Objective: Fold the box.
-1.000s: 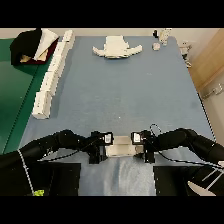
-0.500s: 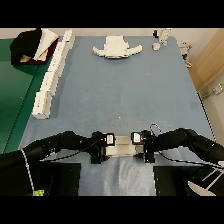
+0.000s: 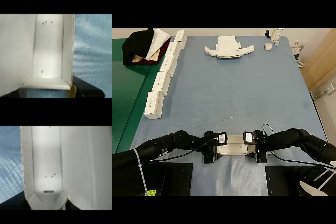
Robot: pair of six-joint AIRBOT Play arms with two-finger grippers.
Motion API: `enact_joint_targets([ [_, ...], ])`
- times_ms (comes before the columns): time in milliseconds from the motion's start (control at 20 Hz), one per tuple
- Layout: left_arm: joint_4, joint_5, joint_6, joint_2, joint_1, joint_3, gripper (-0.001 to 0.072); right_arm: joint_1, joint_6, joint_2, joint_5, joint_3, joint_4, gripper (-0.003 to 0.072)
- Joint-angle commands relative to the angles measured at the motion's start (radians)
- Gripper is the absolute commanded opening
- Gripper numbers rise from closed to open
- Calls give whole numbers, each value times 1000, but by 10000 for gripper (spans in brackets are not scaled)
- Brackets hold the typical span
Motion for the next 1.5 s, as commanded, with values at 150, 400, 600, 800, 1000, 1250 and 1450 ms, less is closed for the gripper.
enact_joint_targets([
  [150,5,-24,0,2,2,-1,667,0,0,0,-1,0,0,526],
  [400,0,-26,0,29,4,-5,667,0,0,0,0,0,0,526],
  [600,-3,-29,5,93,39,-45,668,0,0,0,-1,0,0,526],
  [800,-83,-29,105,93,37,-45,667,0,0,0,0,0,0,526],
  [1000,-137,-19,156,93,37,-45,667,0,0,0,-1,0,0,526],
  [1250,-140,-18,157,85,37,-48,666,0,0,0,-1,0,0,526],
  [1450,-138,-22,154,64,37,-45,655,0,0,0,-1,0,0,526],
])
